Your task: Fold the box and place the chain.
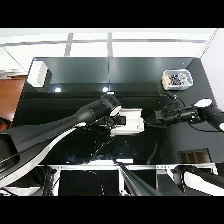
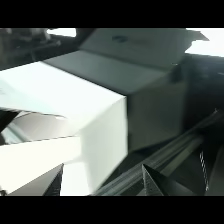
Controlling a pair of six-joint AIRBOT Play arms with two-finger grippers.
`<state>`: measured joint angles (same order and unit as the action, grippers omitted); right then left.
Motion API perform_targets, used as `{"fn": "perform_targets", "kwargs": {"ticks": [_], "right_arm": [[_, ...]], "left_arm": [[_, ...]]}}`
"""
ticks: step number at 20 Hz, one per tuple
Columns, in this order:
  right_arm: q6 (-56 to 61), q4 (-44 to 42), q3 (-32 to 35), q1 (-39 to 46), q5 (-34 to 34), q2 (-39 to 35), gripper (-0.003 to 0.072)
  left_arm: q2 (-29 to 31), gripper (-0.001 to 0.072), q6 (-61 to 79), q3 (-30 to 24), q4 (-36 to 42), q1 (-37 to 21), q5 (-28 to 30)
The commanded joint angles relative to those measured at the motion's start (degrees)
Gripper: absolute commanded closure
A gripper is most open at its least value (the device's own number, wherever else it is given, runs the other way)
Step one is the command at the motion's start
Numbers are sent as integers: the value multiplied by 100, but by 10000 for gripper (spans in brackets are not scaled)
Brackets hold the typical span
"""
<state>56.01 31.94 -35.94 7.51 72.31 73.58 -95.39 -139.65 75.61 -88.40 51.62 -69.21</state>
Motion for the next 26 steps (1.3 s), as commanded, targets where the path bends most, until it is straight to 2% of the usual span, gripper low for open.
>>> {"fn": "perform_targets", "kwargs": {"ticks": [1, 2, 3, 4, 6, 8, 13, 18, 23, 26], "right_arm": [[-33, -37, -175, -212, 203, 4, 157], [-4, -37, -212, -345, 192, 4, 159], [33, -33, -264, -507, 160, 4, 247], [57, -31, -308, -647, 101, 7, 286], [275, 9, -382, -925, -44, 4, 286], [481, 236, -490, -1161, -166, 4, 385], [1257, 1049, -660, -1628, -485, 7, 385], [2022, 1674, -675, -2192, -1099, 7, 391], [3919, 3187, -1123, -3075, -1449, 39, 391], [5119, 4120, -1569, -3633, -1091, 229, 391]], "left_arm": [[4, 687, 2, 7, 4, 0, -2], [4, 687, 2, 7, 17, 0, -2], [4, 687, 2, 7, 42, 0, 0], [4, 687, 2, 7, 42, 0, 0], [4, 687, 2, 7, 44, 0, -2], [4, 687, 2, 7, 44, 0, 0], [4, 687, 2, 7, 59, 0, -2], [2, 687, 2, 7, 59, 0, 0], [2, 687, 2, 7, 59, 0, 0], [-24, 687, 11, 7, 59, 0, -7]]}}
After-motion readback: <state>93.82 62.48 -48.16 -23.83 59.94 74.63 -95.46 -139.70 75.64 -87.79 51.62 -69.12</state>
